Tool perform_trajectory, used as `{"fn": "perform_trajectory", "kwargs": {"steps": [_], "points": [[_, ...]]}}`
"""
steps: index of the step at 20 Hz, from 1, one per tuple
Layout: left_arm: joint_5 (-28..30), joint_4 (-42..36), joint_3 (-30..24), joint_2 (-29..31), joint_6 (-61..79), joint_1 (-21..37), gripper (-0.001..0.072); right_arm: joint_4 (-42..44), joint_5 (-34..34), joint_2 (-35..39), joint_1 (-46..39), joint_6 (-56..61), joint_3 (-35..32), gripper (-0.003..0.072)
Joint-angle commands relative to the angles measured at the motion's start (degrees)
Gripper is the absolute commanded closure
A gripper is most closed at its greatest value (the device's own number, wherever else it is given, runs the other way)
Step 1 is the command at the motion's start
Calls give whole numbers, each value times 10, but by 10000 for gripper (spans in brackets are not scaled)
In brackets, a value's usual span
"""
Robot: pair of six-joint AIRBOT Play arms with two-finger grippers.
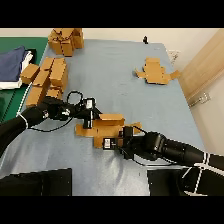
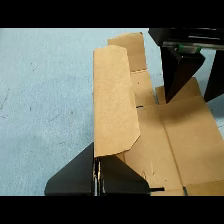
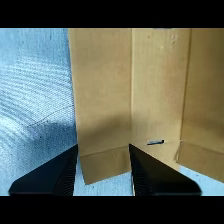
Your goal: Fold the box.
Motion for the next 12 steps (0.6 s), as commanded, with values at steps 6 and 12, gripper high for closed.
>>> {"fn": "perform_trajectory", "kwargs": {"steps": [6, 12], "points": [[-39, 16, 0, 1, -7, 0, 689, -189, 1, 23, 0, 200, 8, 203], [-57, 17, 0, 0, -22, 0, 689, -204, -6, 57, 0, 229, 8, 203]]}}
